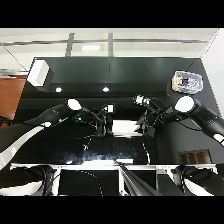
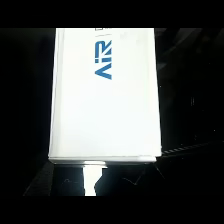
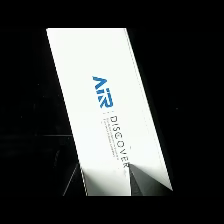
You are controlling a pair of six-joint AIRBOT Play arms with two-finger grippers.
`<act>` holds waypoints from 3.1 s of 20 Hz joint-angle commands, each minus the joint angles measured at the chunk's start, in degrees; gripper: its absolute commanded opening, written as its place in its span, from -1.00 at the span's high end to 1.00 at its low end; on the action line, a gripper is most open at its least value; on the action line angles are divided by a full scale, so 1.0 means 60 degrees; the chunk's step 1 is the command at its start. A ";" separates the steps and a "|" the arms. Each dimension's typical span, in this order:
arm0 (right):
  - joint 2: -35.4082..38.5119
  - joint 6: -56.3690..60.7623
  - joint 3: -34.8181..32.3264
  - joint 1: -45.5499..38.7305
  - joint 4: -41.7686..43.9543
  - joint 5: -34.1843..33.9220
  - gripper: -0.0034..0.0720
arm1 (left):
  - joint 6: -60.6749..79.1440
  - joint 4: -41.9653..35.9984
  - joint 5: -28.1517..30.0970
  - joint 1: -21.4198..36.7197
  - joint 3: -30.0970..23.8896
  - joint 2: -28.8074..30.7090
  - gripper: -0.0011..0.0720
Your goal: Fold the box and place the chain.
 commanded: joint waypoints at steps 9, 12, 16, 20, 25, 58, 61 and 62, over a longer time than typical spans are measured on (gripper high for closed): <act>0.0871 0.2528 0.0229 -0.1078 0.0055 0.0823 -0.10 | -0.0004 -0.0007 0.0004 -0.0018 -0.0004 0.0000 -0.20; 0.0900 0.5337 0.0076 -0.1668 0.0306 0.1650 0.88 | -0.0004 -0.0007 0.0004 -0.0018 -0.0004 0.0000 -0.20; 0.0878 0.5974 -0.1133 -0.1676 0.3486 0.1239 0.88 | -0.0004 -0.0007 0.0004 -0.0018 -0.0004 0.0000 -0.20; 0.0565 0.6160 -0.1836 -0.1657 0.4473 0.0171 0.88 | -0.0004 -0.0007 0.0004 -0.0018 -0.0004 0.0000 -0.20; -0.0157 0.6298 -0.1982 -0.1657 0.4251 -0.0495 0.88 | -0.0007 -0.0007 0.0004 -0.0018 -0.0004 0.0000 -0.20; 0.2320 0.6357 0.0044 -0.6546 0.1348 0.1778 0.88 | -0.2368 0.1275 -0.1453 0.0310 0.0025 0.2065 -0.98; 0.2320 0.6357 0.0040 -0.7206 0.1300 0.1596 0.88 | -0.3100 0.1235 -0.1053 -0.0182 0.0463 0.2120 -0.98; 0.2320 0.6353 0.0040 -0.7206 0.1304 0.1530 0.88 | -0.3177 0.1239 -0.0732 -0.0470 0.0678 0.2033 -0.98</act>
